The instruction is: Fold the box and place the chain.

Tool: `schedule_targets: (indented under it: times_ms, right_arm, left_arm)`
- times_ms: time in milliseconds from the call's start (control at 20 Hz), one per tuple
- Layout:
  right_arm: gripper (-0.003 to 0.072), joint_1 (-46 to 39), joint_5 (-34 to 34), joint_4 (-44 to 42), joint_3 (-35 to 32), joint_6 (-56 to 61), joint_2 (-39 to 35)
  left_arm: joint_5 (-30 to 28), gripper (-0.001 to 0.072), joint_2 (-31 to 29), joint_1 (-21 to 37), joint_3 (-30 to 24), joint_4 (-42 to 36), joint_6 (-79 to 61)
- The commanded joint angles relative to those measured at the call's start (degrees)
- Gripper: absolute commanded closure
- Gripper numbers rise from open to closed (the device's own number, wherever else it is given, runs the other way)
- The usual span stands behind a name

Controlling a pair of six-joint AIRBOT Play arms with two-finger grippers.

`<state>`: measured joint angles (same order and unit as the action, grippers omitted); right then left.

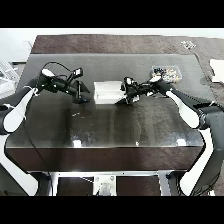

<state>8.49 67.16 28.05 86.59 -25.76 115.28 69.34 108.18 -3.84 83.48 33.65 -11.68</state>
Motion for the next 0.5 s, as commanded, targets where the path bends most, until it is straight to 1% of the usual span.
schedule_targets:
  times_ms: [0,100,250,450]
  right_arm:
    - [0.0105,0.0,0.0,-0.02,0.0,0.0,-0.04]
    - [0.0105,0.0,0.0,0.0,0.0,0.0,-0.04]
    - [0.0105,0.0,0.0,-0.02,0.0,0.0,-0.04]
    - [0.0105,0.0,0.0,-0.02,0.0,0.0,-0.04]
  left_arm:
    - [-3.1,-0.0011,1.49,0.0,-1.53,-6.25,-9.88]
    - [-2.8,-0.0011,2.49,0.0,-1.53,-8.44,-11.47]
    - [-3.52,0.0,2.73,0.0,-1.53,-8.76,-12.35]
    - [-2.25,-0.0011,2.8,0.0,-1.53,-10.08,-14.53]
